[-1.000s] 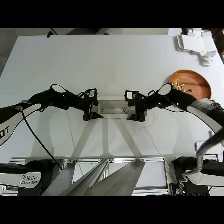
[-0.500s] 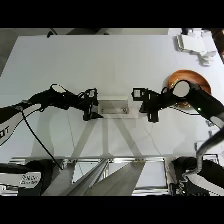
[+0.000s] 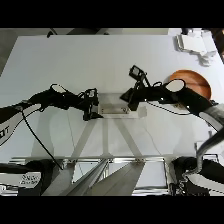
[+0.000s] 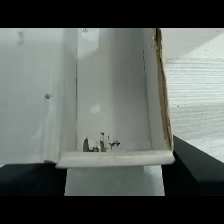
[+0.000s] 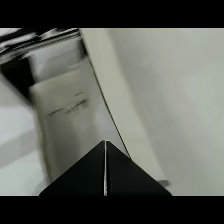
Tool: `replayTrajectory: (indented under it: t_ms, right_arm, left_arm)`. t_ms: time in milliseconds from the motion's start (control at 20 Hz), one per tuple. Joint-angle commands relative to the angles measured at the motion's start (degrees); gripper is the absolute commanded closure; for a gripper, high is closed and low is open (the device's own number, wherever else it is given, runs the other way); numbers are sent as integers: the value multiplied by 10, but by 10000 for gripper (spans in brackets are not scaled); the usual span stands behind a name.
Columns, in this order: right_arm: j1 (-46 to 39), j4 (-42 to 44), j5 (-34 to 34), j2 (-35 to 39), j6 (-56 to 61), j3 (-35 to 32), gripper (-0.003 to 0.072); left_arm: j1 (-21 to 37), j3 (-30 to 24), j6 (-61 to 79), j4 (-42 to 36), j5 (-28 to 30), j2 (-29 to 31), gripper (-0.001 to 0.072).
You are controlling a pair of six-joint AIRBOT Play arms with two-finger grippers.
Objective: Fold the box and place the chain.
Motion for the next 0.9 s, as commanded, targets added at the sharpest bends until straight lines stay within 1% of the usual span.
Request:
replayTrajectory:
  t_ms: [0,150,300,400,500,550,650,750,800,850]
  right_arm:
    - [-16,72,-105,-49,-8,0,679]
    - [-17,67,-120,-73,-9,0,679]
    - [-17,46,-117,-68,-8,0,679]
    - [-16,-27,-107,-37,-1,0,679]
    - [-19,-128,-70,11,59,0,677]
    - [-23,-175,-38,35,89,0,677]
    - [-28,-281,41,80,97,-1,677]
    - [-28,-377,86,97,97,-2,677]
    - [-28,-409,97,94,97,-2,675]
    - [-28,-419,96,90,97,-6,672]
  left_arm:
    - [0,0,0,0,0,0,498]
    - [0,0,0,0,0,0,498]
    - [0,0,0,0,0,0,498]
    - [0,0,0,0,0,0,498]
    - [0,0,0,0,0,0,498]
    - [0,0,0,0,0,0,498]
    - [0,0,0,0,0,0,498]
    - [0,0,0,0,0,0,498]
    - [0,0,0,0,0,0,498]
    - [0,0,0,0,0,0,498]
